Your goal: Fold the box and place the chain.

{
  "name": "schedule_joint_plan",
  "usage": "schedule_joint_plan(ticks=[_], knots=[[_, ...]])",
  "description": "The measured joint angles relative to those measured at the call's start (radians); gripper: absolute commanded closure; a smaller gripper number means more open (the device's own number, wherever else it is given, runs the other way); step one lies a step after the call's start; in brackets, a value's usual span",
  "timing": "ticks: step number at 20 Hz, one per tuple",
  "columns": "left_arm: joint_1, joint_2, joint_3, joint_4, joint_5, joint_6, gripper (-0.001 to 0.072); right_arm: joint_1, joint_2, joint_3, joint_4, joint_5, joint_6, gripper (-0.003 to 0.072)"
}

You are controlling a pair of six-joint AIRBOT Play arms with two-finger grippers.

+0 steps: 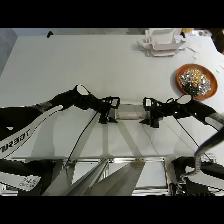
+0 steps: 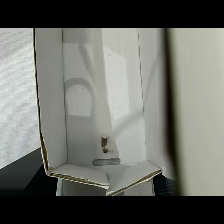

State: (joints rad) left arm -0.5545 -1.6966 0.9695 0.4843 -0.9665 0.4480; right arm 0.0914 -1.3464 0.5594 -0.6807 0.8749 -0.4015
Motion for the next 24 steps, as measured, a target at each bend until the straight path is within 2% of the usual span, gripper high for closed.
schedule_joint_plan(ticks=[2,3,4,5,10,15,17,18,19,20,21,24], knots=[[0.000,0.000,0.000,0.000,0.000,0.000,0.0700,0.000,0.000,0.000,0.000,0.000,0.000,0.0286],[0.000,0.000,0.000,0.000,-0.001,0.000,0.0700,0.000,0.000,0.000,0.001,0.002,0.000,0.0262],[0.000,0.000,0.000,0.000,-0.003,0.000,0.0700,0.000,0.000,0.000,0.001,0.006,0.001,0.0095],[0.000,0.000,0.000,0.003,-0.010,0.001,0.0700,0.000,0.000,0.000,0.001,0.013,0.010,-0.0019],[-0.002,0.000,-0.001,0.003,-0.013,0.001,0.0700,0.000,0.026,0.000,-0.062,0.031,0.141,-0.0014],[-0.002,0.000,-0.001,0.003,-0.008,0.001,0.0700,-0.021,0.120,0.000,-0.259,0.075,0.307,0.0009],[-0.002,0.000,-0.001,0.002,-0.007,0.000,0.0700,-0.066,0.166,0.001,-0.290,0.099,0.355,0.0078],[-0.002,0.000,-0.001,0.002,-0.007,0.000,0.0700,-0.093,0.191,0.000,-0.297,0.119,0.375,0.0187],[-0.002,0.000,-0.001,0.002,-0.006,-0.003,0.0700,-0.124,0.220,0.000,-0.296,0.136,0.394,0.0320],[-0.002,0.000,-0.001,0.000,-0.006,-0.003,0.0700,-0.148,0.249,0.000,-0.279,0.148,0.406,0.0483],[-0.002,0.000,-0.001,0.000,-0.005,-0.002,0.0700,-0.170,0.278,0.000,-0.243,0.173,0.409,0.0680],[-0.002,0.000,-0.001,0.000,-0.003,-0.004,0.0700,-0.193,0.335,0.000,-0.080,0.257,0.374,0.0671]])
